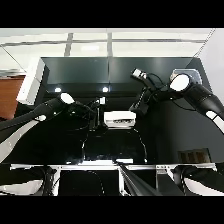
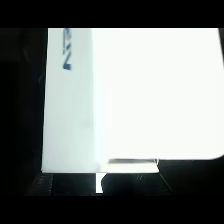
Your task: Fold the box and place the chain.
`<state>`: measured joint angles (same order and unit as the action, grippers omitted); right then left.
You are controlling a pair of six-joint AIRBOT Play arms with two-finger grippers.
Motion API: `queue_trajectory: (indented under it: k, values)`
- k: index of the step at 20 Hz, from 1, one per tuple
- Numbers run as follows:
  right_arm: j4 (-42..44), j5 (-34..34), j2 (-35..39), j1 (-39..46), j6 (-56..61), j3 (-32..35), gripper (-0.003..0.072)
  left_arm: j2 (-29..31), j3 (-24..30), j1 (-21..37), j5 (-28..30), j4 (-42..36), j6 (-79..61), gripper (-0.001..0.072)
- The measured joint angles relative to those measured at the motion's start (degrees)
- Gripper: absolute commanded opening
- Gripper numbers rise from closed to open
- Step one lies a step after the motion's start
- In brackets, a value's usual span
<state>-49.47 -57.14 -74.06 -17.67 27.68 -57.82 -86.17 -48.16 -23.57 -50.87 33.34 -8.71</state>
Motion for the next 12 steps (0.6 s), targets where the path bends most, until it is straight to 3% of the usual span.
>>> queue_trajectory:
  k: [12]
  values:
    - [-0.11,-3.54,-1.77,-4.66,-11.91,0.85,0.0708,0.00,0.00,0.00,-0.07,0.02,0.02,0.0343]
